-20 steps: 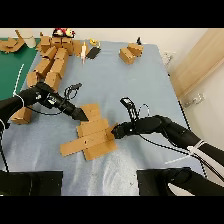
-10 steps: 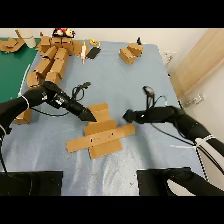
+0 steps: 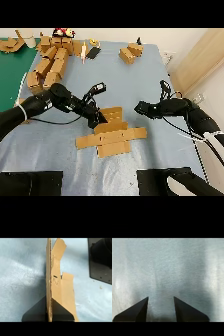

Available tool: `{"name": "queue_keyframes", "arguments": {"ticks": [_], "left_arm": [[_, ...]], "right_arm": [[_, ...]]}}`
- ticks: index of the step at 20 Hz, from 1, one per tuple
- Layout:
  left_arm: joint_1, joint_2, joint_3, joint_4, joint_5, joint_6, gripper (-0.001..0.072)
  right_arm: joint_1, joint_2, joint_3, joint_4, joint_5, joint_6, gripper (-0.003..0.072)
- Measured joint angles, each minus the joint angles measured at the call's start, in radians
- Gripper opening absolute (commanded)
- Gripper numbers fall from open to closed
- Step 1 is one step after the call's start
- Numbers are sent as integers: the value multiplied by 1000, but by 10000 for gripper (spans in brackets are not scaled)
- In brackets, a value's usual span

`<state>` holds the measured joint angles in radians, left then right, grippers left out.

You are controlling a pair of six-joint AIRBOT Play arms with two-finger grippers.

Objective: Fold the box.

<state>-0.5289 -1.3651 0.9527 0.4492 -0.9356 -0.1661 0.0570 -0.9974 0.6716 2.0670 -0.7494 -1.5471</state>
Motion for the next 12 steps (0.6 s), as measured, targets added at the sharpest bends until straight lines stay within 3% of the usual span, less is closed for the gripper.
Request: {"name": "queue_keyframes", "arguments": {"ticks": [6, 12], "left_arm": [[-29, 68, -129, -2, 91, 113, 11], [-70, 77, -176, -2, 111, 157, 10]], "right_arm": [[-7, -1, 2, -3, -4, 3, 478], [-7, -1, 2, -3, -1, 5, 478]]}}
